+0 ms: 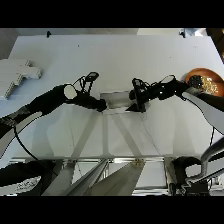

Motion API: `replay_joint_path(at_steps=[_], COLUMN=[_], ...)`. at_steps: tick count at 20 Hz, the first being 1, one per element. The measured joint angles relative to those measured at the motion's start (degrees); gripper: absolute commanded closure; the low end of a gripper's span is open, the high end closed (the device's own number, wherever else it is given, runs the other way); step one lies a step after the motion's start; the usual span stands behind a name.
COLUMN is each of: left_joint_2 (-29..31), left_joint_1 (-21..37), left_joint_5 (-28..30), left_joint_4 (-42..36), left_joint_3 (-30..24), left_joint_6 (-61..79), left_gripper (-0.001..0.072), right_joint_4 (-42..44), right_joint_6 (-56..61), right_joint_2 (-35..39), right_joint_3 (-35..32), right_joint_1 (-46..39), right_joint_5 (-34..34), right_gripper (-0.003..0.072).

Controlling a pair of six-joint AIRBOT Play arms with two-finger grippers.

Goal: Fold the box and place the chain.

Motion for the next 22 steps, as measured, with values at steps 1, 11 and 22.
replay_joint_path(at_steps=[1,11,22], left_joint_2=[-0.1,-2.5,-6.3], left_joint_1=[-0.2,-2.9,-4.5], left_joint_5=[-0.5,-7.6,-12.3], left_joint_4=[1.5,9.6,14.1], left_joint_3=[0.5,7.1,12.2], left_joint_6=[-1.4,-10.0,-19.6], left_gripper=[0.0301,0.0358,0.0436], right_joint_4=[0.0,-0.1,0.0], right_joint_6=[0.0,0.0,0.0], right_joint_2=[0.0,0.0,0.0], right_joint_3=[0.0,0.0,0.0], right_joint_1=[0.0,0.0,0.0], right_joint_5=[0.0,0.0,0.0], right_gripper=[0.0187,0.0187,0.0187])
